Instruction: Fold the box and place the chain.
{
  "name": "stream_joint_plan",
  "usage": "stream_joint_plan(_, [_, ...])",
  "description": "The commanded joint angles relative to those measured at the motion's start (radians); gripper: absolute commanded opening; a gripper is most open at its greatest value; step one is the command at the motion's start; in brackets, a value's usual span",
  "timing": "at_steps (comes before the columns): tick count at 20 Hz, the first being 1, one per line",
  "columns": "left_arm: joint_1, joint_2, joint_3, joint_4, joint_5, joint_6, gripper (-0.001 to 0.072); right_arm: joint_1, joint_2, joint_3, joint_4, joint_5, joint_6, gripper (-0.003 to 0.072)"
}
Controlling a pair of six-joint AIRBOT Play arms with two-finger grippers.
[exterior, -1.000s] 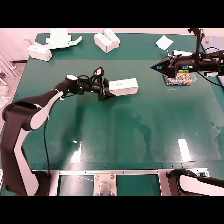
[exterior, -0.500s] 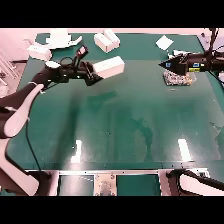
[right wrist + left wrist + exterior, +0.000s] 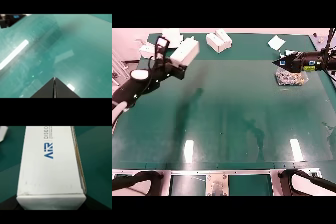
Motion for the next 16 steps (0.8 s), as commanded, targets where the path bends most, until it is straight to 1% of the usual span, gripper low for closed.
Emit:
stream_joint_plan(1, [0.003, 0.121, -0.173, 0.006, 0.204, -0.058, 0.0015, 0.001, 0.001, 0.0, 0.015, -0.004, 0.021, 0.0008])
stream_joint_plan(3, [0.003, 0.153, -0.248, 0.005, 0.238, -0.09, 0.0015, 0.001, 0.001, 0.0, 0.041, -0.004, 0.021, 0.0008])
stream_joint_plan(7, [0.003, 0.181, -0.357, 0.002, 0.29, -0.164, 0.0016, 0.001, 0.001, 0.0, 0.048, -0.004, 0.021, 0.0008])
stream_joint_plan(9, [0.003, 0.18, -0.411, 0.002, 0.351, -0.222, 0.0017, 0.002, 0.001, 0.0, 0.061, -0.004, 0.021, 0.0008])
stream_joint_plan(10, [0.003, 0.18, -0.428, 0.003, 0.377, -0.229, 0.0018, 0.001, 0.001, 0.0, 0.064, -0.004, 0.021, 0.0008])
stream_joint_plan(12, [0.003, 0.18, -0.442, 0.032, 0.386, -0.227, 0.0019, 0.002, 0.001, 0.0, 0.064, -0.004, 0.021, 0.0008])
stream_joint_plan(16, [0.003, 0.172, -0.464, 0.035, 0.389, -0.234, 0.002, 0.002, 0.001, 0.0, 0.064, -0.004, 0.021, 0.0008])
